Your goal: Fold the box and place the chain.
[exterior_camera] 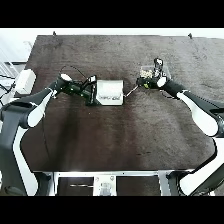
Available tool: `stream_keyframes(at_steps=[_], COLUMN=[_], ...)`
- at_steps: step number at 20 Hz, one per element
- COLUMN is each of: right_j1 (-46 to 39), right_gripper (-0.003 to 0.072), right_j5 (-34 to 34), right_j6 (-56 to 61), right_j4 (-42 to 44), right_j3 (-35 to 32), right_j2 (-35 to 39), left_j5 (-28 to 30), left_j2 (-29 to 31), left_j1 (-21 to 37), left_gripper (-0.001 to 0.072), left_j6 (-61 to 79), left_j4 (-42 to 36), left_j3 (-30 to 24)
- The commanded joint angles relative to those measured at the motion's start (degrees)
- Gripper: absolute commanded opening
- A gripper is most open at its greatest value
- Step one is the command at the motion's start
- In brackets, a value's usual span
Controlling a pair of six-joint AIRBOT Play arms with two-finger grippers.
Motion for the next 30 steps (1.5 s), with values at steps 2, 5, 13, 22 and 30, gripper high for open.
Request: stream_keyframes(at_steps=[2,5,13,22,30], right_j1=[0.3,0.4,5.5,17.6,22.3], right_gripper=[0.0011,0.0010,0.0010,0.0010,0.0009], right_j5=[0.1,8.0,19.5,19.5,13.0], right_j6=[-1.7,-7.6,-11.6,-10.5,-5.1], right_j4=[0.4,0.3,-3.8,-5.3,-5.7], right_j3=[3.0,2.9,2.9,1.3,-6.1], right_j2=[-2.0,7.5,34.3,38.6,38.0], left_j5=[0.2,0.2,0.2,0.2,0.2], left_j2=[0.0,0.0,0.0,0.0,0.0], left_j1=[0.0,0.0,0.0,0.0,0.0], left_gripper=[0.0471,0.0471,0.0471,0.0471,0.0471], left_j6=[0.0,0.0,0.0,0.0,0.0], left_j4=[0.0,0.0,0.0,0.0,0.0], left_j3=[0.0,0.0,0.0,0.0,0.0])
